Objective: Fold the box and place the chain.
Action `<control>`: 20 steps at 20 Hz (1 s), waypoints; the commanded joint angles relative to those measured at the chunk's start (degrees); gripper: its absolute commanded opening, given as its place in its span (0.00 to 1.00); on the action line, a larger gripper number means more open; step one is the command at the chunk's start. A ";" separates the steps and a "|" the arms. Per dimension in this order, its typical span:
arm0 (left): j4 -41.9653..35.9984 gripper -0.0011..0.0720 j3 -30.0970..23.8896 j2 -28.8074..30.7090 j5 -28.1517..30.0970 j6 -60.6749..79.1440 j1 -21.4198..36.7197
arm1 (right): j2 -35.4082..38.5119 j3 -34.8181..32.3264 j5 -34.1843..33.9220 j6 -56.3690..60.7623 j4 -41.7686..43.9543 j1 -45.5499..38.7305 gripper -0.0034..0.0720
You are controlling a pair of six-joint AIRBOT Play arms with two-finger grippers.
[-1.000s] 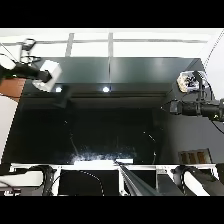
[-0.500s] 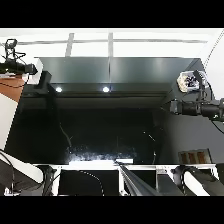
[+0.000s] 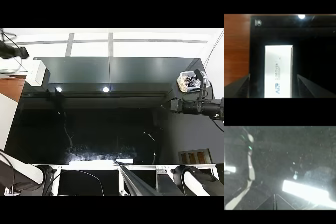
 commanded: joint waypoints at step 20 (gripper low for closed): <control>-10.71 0.05 -85.33 78.88 14.51 -10.75 -21.44 | 8.37 -3.43 -16.59 14.34 -22.80 0.07 0.10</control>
